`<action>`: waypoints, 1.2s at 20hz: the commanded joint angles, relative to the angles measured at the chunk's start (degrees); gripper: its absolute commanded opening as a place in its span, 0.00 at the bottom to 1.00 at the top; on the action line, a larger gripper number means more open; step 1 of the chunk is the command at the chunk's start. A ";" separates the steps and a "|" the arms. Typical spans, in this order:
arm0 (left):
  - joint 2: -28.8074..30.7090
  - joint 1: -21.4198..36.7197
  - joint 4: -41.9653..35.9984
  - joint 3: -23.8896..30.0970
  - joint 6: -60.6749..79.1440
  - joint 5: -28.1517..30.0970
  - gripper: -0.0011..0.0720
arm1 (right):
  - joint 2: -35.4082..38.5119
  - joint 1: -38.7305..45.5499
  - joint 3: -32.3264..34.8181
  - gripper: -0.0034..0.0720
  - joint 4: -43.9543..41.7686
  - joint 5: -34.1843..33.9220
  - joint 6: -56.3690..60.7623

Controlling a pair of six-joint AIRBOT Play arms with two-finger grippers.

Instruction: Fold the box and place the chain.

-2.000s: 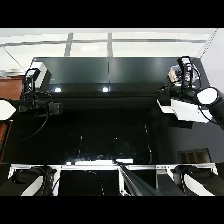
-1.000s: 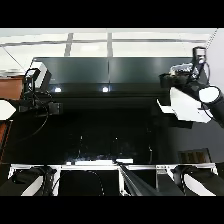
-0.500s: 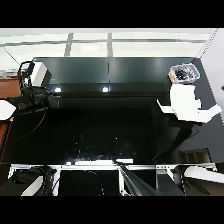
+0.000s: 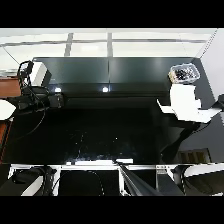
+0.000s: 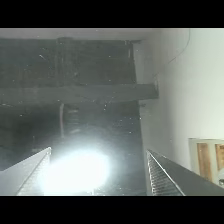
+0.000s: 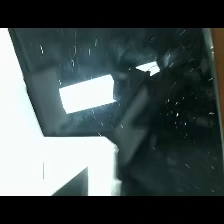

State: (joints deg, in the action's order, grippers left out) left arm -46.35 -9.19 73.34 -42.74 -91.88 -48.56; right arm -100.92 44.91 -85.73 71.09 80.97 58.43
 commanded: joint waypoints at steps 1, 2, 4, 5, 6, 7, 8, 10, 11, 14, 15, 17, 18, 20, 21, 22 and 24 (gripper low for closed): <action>-0.02 0.02 -0.46 0.02 -0.04 0.02 0.98 | -0.63 -1.57 -0.98 0.12 1.44 2.19 -2.03; -0.02 0.02 -0.57 0.02 -0.04 0.02 0.98 | 0.22 -1.64 -0.98 0.06 -0.85 3.41 -2.64; -0.02 0.02 -0.57 0.02 -0.04 0.02 0.98 | 3.34 -1.90 -0.63 0.07 -6.43 4.55 -2.80; -0.02 0.02 -0.57 0.02 -0.04 0.02 0.98 | 5.86 -2.21 0.50 0.07 -9.77 4.15 -2.84; -0.02 0.02 -0.57 0.02 -0.04 0.02 0.98 | 9.16 -2.78 2.40 0.07 -11.98 3.34 -3.04; -0.02 0.02 -0.57 0.02 -0.04 0.02 0.98 | 12.79 -3.61 4.98 0.07 -13.49 2.36 -3.08; -0.02 0.00 -0.57 0.02 -0.04 -0.02 0.98 | 16.35 -4.48 7.96 0.07 -14.84 1.38 -3.23; -0.02 -0.07 -0.61 0.04 -0.02 -0.15 0.98 | 23.87 -6.97 15.13 0.07 -17.62 -1.18 -3.45; -0.13 -0.07 -0.83 0.13 0.04 -0.04 0.98 | 27.78 -8.79 19.12 0.07 -18.75 -3.39 -3.28; -1.53 -0.15 -3.98 1.62 0.20 2.23 0.98 | 39.71 -17.07 33.31 0.06 -25.03 -14.34 -2.56; -2.62 -0.59 -5.44 2.45 0.44 3.74 0.98 | 44.26 -21.09 39.21 0.06 -28.39 -19.98 -2.56; -6.84 -2.54 -10.45 2.93 5.16 5.73 0.96 | 51.56 -29.75 50.38 0.07 -35.28 -32.85 -2.51; -9.94 -3.41 -15.04 2.38 9.90 6.16 0.95 | 53.37 -33.97 54.71 0.07 -38.10 -37.83 -2.49; -18.62 -3.15 -25.68 -1.60 17.75 2.49 0.95 | 53.66 -42.25 60.61 0.07 -41.55 -44.37 -2.49; -22.86 -2.43 -29.92 -4.15 20.46 -0.46 0.95 | 53.66 -46.18 62.64 0.07 -41.79 -47.50 -2.23; -27.10 -1.55 -33.97 -6.82 23.32 -3.45 0.95 | 53.57 -49.22 63.87 0.07 -41.92 -49.55 -1.66; -34.95 0.31 -41.24 -11.76 28.61 -10.12 0.95 | 53.51 -53.64 65.05 0.07 -41.59 -51.23 -1.42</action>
